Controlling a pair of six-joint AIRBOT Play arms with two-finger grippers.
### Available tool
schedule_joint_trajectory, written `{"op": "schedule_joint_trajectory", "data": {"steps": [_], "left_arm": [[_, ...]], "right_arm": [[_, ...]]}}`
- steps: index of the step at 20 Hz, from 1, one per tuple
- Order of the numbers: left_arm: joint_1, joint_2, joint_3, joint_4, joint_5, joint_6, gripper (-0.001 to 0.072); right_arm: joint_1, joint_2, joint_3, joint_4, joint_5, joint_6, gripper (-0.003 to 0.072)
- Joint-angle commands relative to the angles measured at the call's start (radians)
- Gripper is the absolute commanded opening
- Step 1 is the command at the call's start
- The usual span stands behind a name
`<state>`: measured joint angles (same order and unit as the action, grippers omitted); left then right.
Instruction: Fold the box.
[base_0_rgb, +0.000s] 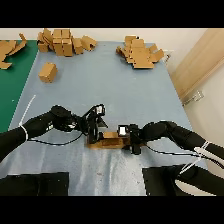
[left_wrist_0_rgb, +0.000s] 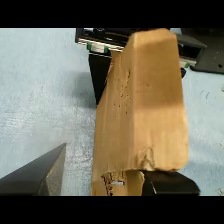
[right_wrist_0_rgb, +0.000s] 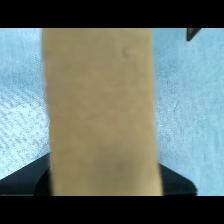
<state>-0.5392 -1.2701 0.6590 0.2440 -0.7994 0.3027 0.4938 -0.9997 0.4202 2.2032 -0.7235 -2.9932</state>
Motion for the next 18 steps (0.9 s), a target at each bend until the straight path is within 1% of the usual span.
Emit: {"op": "schedule_joint_trajectory", "data": {"steps": [1,5,8,9,12,13,14,15,16,17,18], "left_arm": [[-0.002,0.037,0.001,0.102,0.043,-0.14,0.055],[-0.002,0.16,0.001,0.372,0.05,-0.433,0.0548],[-0.002,0.271,0.001,0.604,-0.004,-0.697,0.0547],[-0.002,0.301,0.001,0.65,-0.036,-0.779,0.0547],[-0.005,0.349,0.001,0.669,-0.169,-0.976,0.0544],[-0.01,0.348,0.0,0.669,-0.219,-1.018,0.0518],[-0.018,0.345,-0.001,0.669,-0.262,-1.068,0.0517],[-0.031,0.343,-0.002,0.669,-0.29,-1.122,0.0501],[-0.048,0.34,-0.001,0.669,-0.322,-1.188,0.0167],[-0.068,0.34,-0.002,0.669,-0.357,-1.208,0.0007],[-0.089,0.34,-0.002,0.668,-0.374,-1.258,0.0009]], "right_arm": [[0.0,-0.001,0.0,0.001,-0.001,0.0,0.0506],[0.0,-0.001,0.0,0.001,-0.003,0.0,0.0506],[0.0,-0.001,0.0,0.0,-0.026,0.0,0.0507],[0.0,-0.001,0.0,0.0,-0.039,0.0,0.0506],[0.0,-0.001,0.0,0.0,-0.067,-0.007,0.0506],[0.0,-0.001,0.0,0.0,-0.068,-0.008,0.0506],[0.0,-0.001,0.0,0.0,-0.068,-0.008,0.0506],[0.0,-0.001,0.0,0.0,-0.068,-0.008,0.0506],[0.0,-0.001,0.0,0.0,-0.068,-0.008,0.0507],[0.0,-0.001,0.0,0.0,-0.068,-0.008,0.0507],[0.0,-0.001,0.0,0.0,-0.068,-0.008,0.0506]]}}
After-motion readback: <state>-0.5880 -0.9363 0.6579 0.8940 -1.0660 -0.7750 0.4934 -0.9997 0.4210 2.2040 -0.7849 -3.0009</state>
